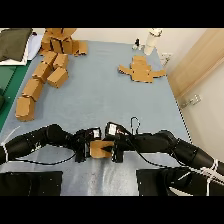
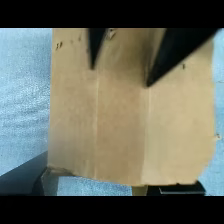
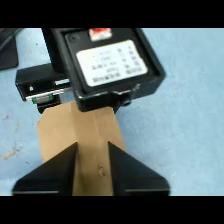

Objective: Fold the box.

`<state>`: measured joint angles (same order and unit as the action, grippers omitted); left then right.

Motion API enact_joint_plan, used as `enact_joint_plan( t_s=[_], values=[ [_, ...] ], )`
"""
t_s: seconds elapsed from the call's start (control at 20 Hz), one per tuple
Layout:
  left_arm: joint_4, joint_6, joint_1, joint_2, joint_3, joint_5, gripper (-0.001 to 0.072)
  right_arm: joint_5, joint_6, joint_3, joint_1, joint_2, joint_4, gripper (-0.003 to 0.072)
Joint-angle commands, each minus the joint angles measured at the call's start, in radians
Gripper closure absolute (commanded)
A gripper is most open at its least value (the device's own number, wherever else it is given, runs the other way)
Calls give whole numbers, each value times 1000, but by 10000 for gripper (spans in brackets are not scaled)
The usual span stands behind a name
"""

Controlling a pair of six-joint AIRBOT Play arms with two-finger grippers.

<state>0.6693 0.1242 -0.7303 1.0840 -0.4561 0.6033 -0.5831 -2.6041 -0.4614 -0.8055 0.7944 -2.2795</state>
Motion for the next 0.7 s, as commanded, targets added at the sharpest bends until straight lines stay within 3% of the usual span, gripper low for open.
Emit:
enact_joint_plan(
  t_s=[0.0,0.3,0.35,0.4,0.65],
  values=[
    [0,0,1,0,0,0,178,42,-53,2,-45,-10,132,290],
    [0,0,1,0,0,0,178,-62,-211,2,-45,-19,69,287],
    [0,0,1,0,0,0,178,-83,-221,2,-45,-23,53,214],
    [0,0,1,0,0,-1,178,-92,-229,2,-45,-25,52,214],
    [0,0,1,0,0,0,178,-6,-275,16,-44,19,97,214]
  ],
)
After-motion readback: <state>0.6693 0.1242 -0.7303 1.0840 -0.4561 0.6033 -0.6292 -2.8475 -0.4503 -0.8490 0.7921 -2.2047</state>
